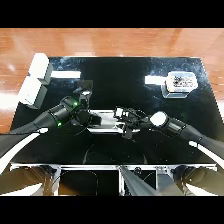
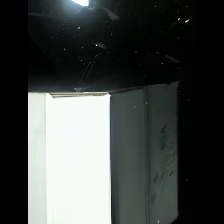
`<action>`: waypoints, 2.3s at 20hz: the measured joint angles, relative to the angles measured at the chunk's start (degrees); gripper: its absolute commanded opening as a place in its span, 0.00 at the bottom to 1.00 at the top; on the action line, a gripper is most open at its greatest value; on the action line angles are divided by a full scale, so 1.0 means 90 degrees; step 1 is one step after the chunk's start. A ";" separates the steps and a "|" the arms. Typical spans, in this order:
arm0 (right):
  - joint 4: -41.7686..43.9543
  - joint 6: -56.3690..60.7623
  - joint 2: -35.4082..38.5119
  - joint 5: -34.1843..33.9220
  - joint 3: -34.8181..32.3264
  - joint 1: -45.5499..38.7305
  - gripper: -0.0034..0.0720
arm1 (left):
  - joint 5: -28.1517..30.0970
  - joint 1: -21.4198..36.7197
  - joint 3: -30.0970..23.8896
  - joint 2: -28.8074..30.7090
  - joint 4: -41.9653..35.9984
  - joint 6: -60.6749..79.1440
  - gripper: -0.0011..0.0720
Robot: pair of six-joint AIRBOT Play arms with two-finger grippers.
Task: Fold the box and place the chain.
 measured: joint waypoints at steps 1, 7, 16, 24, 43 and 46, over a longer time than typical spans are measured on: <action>0.0032 0.0000 -0.0022 -0.0034 0.0017 0.0044 0.36 | 0.0000 -0.0002 0.0000 0.0000 -0.0002 0.0000 0.05; 0.0206 0.0000 -0.0090 -0.0197 0.0051 0.0168 0.48 | 0.0000 -0.0005 0.0000 0.0000 -0.0032 0.0002 0.05; 0.0238 0.0002 -0.0109 -0.0240 0.0051 0.0180 0.48 | 0.0000 -0.0005 0.0000 0.0000 -0.0066 0.0027 0.05; 0.0240 0.0002 -0.0109 -0.0236 0.0051 0.0182 0.60 | 0.0002 -0.0005 0.0000 0.0000 -0.0078 0.0029 0.05; 0.0236 0.0007 -0.0112 -0.0214 0.0051 0.0182 0.50 | 0.0002 -0.0005 0.0000 0.0000 -0.0083 0.0032 0.05; 0.0228 0.0010 -0.0114 -0.0221 0.0051 0.0180 0.47 | 0.0002 -0.0002 0.0000 0.0000 -0.0095 0.0032 0.05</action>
